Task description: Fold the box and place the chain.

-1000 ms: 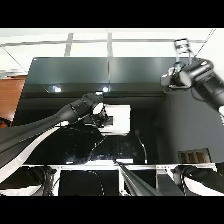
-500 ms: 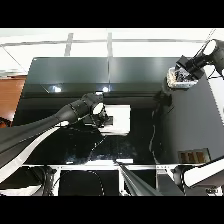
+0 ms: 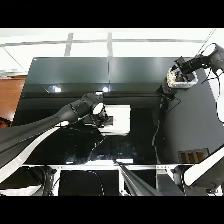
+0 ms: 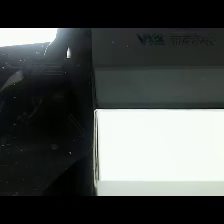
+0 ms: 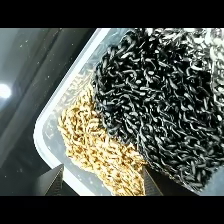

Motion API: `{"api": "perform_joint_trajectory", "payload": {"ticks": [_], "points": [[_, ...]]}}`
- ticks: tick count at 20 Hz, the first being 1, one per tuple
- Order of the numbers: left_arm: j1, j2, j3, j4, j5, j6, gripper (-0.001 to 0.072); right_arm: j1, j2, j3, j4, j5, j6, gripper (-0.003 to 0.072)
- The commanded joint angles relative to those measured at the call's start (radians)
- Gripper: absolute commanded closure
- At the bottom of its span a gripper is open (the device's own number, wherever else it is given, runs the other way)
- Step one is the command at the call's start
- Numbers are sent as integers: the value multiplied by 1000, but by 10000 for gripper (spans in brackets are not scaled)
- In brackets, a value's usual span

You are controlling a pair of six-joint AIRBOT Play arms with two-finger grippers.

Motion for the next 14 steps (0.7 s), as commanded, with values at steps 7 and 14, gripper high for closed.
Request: {"api": "perform_joint_trajectory", "payload": {"ticks": [7, 14], "points": [[0, 0, 0, 0, 2, 0, 683, 2, -57, 4, 15, 2, -27, 503], [0, 0, 0, 0, 2, 0, 683, -6, 157, 6, 4, 33, -402, 670]]}}
